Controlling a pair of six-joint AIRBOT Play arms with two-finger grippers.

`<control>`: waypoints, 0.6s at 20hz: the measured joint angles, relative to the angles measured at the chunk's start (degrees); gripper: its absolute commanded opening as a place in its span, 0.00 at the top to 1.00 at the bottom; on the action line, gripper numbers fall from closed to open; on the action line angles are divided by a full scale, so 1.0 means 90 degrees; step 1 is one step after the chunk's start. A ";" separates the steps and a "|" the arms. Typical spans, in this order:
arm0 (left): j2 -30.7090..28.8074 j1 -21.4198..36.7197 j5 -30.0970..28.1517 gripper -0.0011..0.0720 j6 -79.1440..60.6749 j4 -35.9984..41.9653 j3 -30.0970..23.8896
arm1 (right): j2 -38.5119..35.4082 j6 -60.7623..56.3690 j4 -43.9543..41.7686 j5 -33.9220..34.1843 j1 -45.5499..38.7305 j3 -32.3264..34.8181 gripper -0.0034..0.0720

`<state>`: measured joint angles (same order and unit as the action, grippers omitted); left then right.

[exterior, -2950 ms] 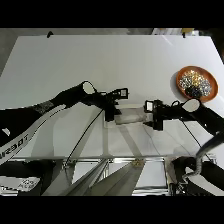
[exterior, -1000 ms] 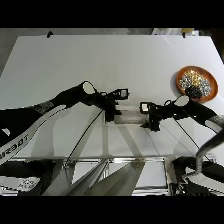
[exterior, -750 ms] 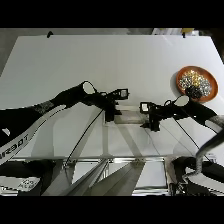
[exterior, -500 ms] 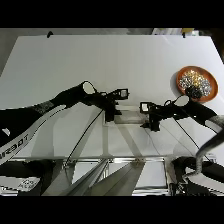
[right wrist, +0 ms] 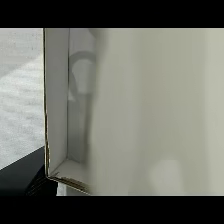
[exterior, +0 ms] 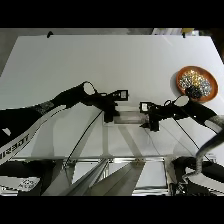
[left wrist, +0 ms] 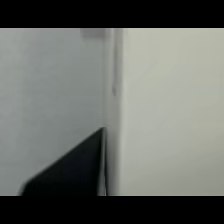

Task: Fold the box and place the chain.

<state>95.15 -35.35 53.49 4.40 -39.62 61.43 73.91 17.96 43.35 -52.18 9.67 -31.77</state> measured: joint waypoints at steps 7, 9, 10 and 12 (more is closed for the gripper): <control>-0.0678 0.0036 0.0185 0.54 0.0896 -0.1338 0.0007 | 0.0000 0.0005 0.0010 -0.0002 -0.0002 0.0000 0.45; -0.0969 0.0041 0.0464 0.83 0.1411 -0.1965 0.0007 | 0.0000 0.0005 0.0010 -0.0002 -0.0002 0.0000 0.45; -0.1117 0.0024 0.0583 0.98 0.1664 -0.2239 0.0007 | 0.0002 0.0007 0.0012 -0.0005 0.0000 0.0000 0.45; -0.1423 -0.0092 0.0916 0.98 0.2086 -0.2671 0.0007 | 0.0000 0.0010 0.0012 -0.0005 -0.0002 0.0000 0.45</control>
<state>82.35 -36.18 61.73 23.18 -63.66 61.49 73.91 18.04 43.46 -52.23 9.65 -31.77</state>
